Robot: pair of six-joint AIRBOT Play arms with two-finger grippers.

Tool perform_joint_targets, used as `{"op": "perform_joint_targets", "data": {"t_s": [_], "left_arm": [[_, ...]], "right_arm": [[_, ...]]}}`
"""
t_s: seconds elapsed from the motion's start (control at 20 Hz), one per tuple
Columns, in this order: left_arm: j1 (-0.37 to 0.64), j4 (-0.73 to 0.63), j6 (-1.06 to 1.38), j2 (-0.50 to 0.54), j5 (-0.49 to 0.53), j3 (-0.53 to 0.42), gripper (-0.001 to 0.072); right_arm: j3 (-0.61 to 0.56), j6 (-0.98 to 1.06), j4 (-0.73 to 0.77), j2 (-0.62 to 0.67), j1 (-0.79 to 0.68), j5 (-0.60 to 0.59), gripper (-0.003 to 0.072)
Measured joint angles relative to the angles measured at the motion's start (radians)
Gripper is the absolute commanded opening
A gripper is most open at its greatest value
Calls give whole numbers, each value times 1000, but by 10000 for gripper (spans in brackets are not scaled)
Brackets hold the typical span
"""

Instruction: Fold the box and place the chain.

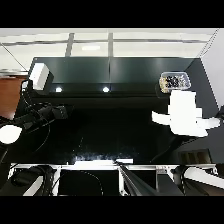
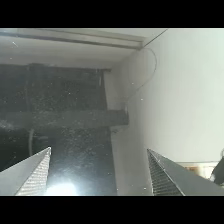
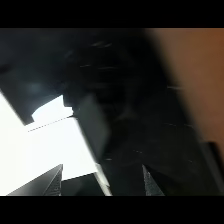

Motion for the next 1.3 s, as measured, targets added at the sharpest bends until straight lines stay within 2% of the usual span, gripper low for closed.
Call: {"op": "perform_joint_targets", "data": {"t_s": [0.1, 0.15, 0.2, 0.25, 0.45, 0.7, 0.85, 0.95, 1.05, 1.2, 1.3], "left_arm": [[0, -2, 0, 0, 0, 0, 709], [0, -3, 0, 0, 0, 0, 709], [0, -3, 0, 0, 0, 0, 709], [0, -3, 0, 0, 0, 0, 709], [0, -4, 0, 0, 0, 0, 709], [0, -4, 0, 0, 1, 0, 709], [0, -7, 0, 0, 2, 0, 709], [0, -13, 0, 0, 3, 0, 709], [-2, -21, 0, -1, 8, -5, 709], [-7, -43, 0, -12, 11, -11, 709], [-19, -61, 5, -32, 10, -13, 709]], "right_arm": [[5, -68, 47, -47, -10, 29, 547], [7, -89, 62, -64, -13, 39, 341], [7, -105, 74, -77, -15, 43, 99], [9, -119, 85, -86, -16, 48, 58], [14, -177, 140, -101, -19, 92, 14], [6, -236, 349, -83, 6, 249, 13], [-47, -230, 449, -22, 77, 287, 14], [-116, -197, 515, 48, 153, 244, 14], [-211, -166, 620, 144, 263, 136, 14], [-363, -139, 751, 298, 500, -56, 14], [-459, -129, 788, 381, 681, -184, 14]]}}
